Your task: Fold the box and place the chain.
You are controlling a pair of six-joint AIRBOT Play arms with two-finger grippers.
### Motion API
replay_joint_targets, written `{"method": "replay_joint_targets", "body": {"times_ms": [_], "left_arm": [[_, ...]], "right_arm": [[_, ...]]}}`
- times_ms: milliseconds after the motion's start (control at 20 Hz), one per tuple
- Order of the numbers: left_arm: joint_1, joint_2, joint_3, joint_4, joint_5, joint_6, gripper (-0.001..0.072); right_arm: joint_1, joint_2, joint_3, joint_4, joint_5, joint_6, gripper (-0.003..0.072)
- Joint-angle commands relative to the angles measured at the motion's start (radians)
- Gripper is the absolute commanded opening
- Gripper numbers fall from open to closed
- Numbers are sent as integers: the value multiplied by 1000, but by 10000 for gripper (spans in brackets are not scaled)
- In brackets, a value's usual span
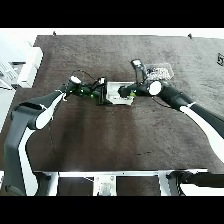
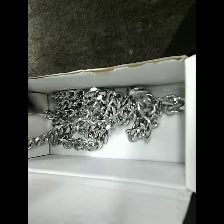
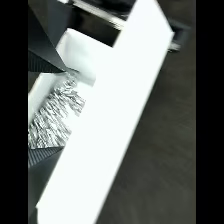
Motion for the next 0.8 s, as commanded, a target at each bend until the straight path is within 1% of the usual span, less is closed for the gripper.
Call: {"method": "replay_joint_targets", "body": {"times_ms": [0, 200, 300, 400, 550, 600, 650, 750], "left_arm": [[1, 0, 1, 0, 0, 0, 479], [1, 0, 1, 0, 0, 0, 479], [1, 0, 1, 0, 0, 0, 479], [1, 0, 1, 0, 0, 0, 479], [1, 0, 1, 0, 0, 0, 479], [1, 0, 0, 0, 0, 0, 479], [1, 0, 1, 0, 0, 0, 479], [1, 0, 1, 0, 0, 0, 479]], "right_arm": [[-76, 89, -7, -23, -4, -4, 499], [-173, 101, -19, -30, -4, -4, 509], [-231, 71, -46, -26, -54, -3, 509], [-284, 2, -44, 12, -95, -4, 526], [-336, -138, 31, 28, -55, -42, 533], [-345, -181, 70, 28, -34, -66, 550], [-354, -226, 121, 42, -2, -101, 550], [-374, -307, 229, 121, 56, -190, 550]]}}
